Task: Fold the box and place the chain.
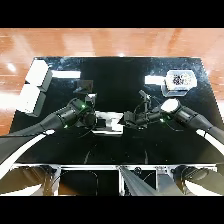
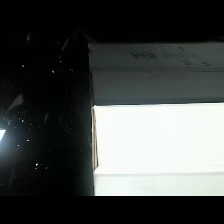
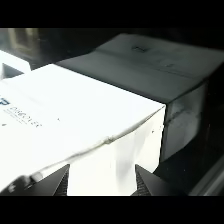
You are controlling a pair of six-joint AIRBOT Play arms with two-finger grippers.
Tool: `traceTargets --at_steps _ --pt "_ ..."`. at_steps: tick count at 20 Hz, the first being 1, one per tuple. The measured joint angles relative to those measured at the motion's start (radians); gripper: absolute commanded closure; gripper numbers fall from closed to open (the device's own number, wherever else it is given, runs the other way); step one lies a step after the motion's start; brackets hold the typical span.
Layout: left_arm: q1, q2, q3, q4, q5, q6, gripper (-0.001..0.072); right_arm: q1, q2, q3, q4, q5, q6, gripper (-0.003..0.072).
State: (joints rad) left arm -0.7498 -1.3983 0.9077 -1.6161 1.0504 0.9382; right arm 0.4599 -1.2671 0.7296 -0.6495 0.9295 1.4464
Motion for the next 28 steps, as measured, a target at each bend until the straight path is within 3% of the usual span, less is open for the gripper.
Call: traceTargets --at_steps 6,14,19,20,22,23,26,28 --pt "0.0 0.0 0.0 0.001 0.001 0.0 0.0688 0.198 -0.001 0.089 -0.382 -0.076 0.396 0.0189" --pt "0.0 0.0 0.0 0.002 0.001 0.0 0.0687 0.373 -0.02 0.195 -0.827 -0.032 0.829 0.0196" --pt "0.0 0.0 0.0 0.003 0.0 0.0 0.0688 0.41 -0.076 0.261 -0.945 0.037 0.908 0.0198" --pt "0.0 0.0 0.0 0.003 0.0 0.0 0.0687 0.413 -0.087 0.267 -0.955 0.047 0.913 0.0259" --pt "0.0 0.0 0.0 0.003 0.0 0.0 0.0688 0.417 -0.108 0.275 -0.967 0.062 0.922 0.0276" --pt "0.0 0.0 0.0 0.003 0.0 0.0 0.0688 0.418 -0.118 0.278 -0.969 0.071 0.923 0.0328" --pt "0.0 0.0 0.0 0.003 0.0 0.0 0.0687 0.42 -0.141 0.282 -0.974 0.091 0.926 0.0335" --pt "0.0 0.0 0.0 0.003 0.0 0.0 0.0687 0.421 -0.15 0.284 -0.974 0.092 0.929 0.0382"
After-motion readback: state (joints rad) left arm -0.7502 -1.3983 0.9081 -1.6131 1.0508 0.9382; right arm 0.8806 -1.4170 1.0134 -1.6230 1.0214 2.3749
